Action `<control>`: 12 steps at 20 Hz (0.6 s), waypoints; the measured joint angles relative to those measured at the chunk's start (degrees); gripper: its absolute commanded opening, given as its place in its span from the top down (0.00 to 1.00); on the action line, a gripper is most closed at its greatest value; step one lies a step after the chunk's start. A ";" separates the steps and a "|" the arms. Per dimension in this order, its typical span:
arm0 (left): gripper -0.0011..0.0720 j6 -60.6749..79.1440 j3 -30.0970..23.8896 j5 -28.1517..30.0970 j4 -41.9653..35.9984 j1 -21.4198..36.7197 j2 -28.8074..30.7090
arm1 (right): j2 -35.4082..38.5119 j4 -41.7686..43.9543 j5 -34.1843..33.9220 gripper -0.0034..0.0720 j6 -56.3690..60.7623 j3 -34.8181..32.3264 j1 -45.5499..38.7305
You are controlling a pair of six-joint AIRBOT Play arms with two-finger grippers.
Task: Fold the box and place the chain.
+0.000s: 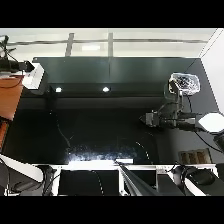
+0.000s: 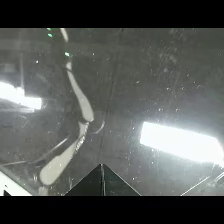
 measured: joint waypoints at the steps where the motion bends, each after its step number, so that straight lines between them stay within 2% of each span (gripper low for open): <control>1: 0.03 -0.87 2.71 -3.50 0.11 0.07 0.17 | 0.00 -0.11 -0.70 0.93 -0.33 0.00 0.00; 2: 0.19 -2.49 5.44 -7.06 0.31 0.13 0.24 | 0.00 -0.17 -1.62 0.93 -0.74 0.00 0.00; 3: 0.61 -4.92 8.17 -10.75 0.70 0.13 0.39 | 0.00 -0.28 -2.64 0.93 -1.27 0.04 -0.09; 4: 0.95 -8.20 10.95 -14.58 1.20 0.13 0.63 | 0.00 -0.61 -3.34 0.93 -1.64 0.28 -0.39; 6: 0.95 -14.47 14.08 -22.43 2.36 0.13 2.19 | 0.00 -2.91 -4.13 0.93 -2.10 1.55 -1.09; 8: 0.95 -19.47 13.53 -26.95 2.34 -0.22 5.81 | 0.00 -7.61 -4.74 0.93 -2.16 4.94 -1.75; 10: 0.95 -22.53 8.46 -28.37 2.08 -1.81 11.52 | -0.09 -14.75 -5.75 0.93 -1.22 10.64 -2.10; 12: 0.95 -23.43 -1.33 -25.09 1.51 -4.87 19.78 | -0.24 -22.01 -4.24 0.93 1.03 15.47 -2.25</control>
